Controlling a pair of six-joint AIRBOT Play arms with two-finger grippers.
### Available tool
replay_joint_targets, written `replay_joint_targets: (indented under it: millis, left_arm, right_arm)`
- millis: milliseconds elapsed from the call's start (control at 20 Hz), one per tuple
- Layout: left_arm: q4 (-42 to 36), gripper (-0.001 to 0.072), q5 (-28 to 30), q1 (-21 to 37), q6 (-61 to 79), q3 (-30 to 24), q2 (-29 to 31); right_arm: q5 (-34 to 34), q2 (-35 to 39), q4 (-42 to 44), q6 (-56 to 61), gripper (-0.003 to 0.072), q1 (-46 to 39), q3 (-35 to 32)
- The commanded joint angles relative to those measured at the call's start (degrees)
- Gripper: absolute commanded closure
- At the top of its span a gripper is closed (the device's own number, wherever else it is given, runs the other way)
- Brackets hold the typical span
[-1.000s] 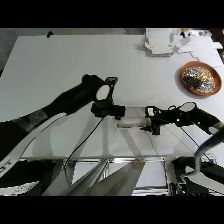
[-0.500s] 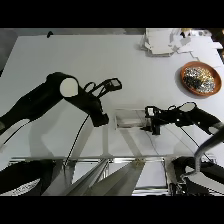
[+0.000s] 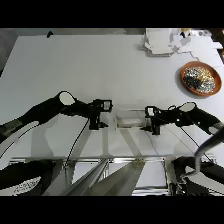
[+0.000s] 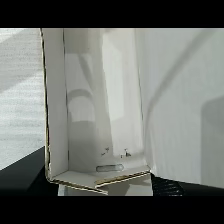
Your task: Fold the box and place the chain.
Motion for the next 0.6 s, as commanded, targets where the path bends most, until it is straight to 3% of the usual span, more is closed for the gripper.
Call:
replay_joint_targets:
  millis: [0,550]
  left_arm:
    - [-8.11,0.0007,1.07,0.37,11.43,-0.83,-4.55]
    - [-11.69,0.001,2.93,-2.14,13.62,-0.83,-9.16]
  right_arm:
    - [0.02,0.0,0.0,0.02,0.023,0.02,0.02]
    - [0.02,0.0,0.0,0.02,0.023,0.02,0.02]
